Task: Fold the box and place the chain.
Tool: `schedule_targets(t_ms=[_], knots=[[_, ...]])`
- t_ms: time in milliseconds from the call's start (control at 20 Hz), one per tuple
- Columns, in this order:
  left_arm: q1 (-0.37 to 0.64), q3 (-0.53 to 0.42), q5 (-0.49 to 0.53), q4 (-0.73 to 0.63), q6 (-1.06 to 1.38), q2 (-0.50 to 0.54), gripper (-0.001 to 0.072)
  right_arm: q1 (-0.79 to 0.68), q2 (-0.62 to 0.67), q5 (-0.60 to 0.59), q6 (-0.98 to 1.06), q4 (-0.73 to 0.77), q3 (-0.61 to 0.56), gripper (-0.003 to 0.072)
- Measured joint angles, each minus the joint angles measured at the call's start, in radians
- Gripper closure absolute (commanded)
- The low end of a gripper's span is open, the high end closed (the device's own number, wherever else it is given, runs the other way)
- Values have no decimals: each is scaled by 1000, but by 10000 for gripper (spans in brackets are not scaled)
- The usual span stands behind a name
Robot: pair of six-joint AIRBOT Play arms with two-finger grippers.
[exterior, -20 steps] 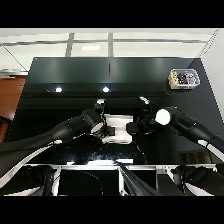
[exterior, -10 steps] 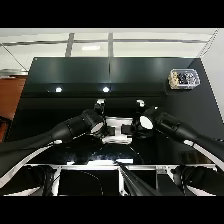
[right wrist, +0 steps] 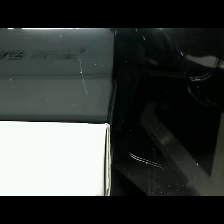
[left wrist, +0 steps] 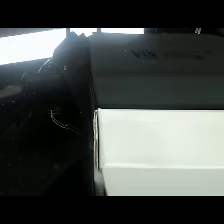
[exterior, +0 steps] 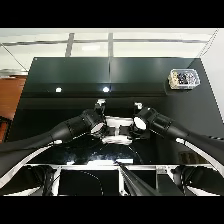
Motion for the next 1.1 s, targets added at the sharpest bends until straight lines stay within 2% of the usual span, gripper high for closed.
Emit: schedule_targets(t_ms=[50,100,150,200,250,300,450,500,550,600,850,1100], knots=[[0,0,0,0,0,0,683,0,-2,-1,2,0,1,670],[0,0,0,0,-1,0,683,1,-3,-2,3,-1,1,636],[0,0,0,0,-2,0,683,1,-4,-5,6,-1,2,505],[0,0,-2,0,-6,0,683,0,-4,-20,6,-2,3,484],[0,0,-2,-1,-8,0,683,0,-4,-23,5,-2,3,490],[0,0,-2,-1,-8,0,683,0,-4,-26,4,1,3,662],[0,0,-1,0,0,0,683,2,-5,-26,-8,6,3,671],[0,0,-1,0,0,0,683,2,-5,-28,-9,8,3,665],[0,0,0,0,-1,0,683,2,-5,-32,-11,9,3,521],[0,0,-1,0,-8,0,683,1,-5,-44,-10,13,5,418],[1,0,-1,0,-5,0,683,0,10,-21,-93,9,40,412],[0,0,-1,0,-1,0,683,-32,107,68,-238,0,64,412]])
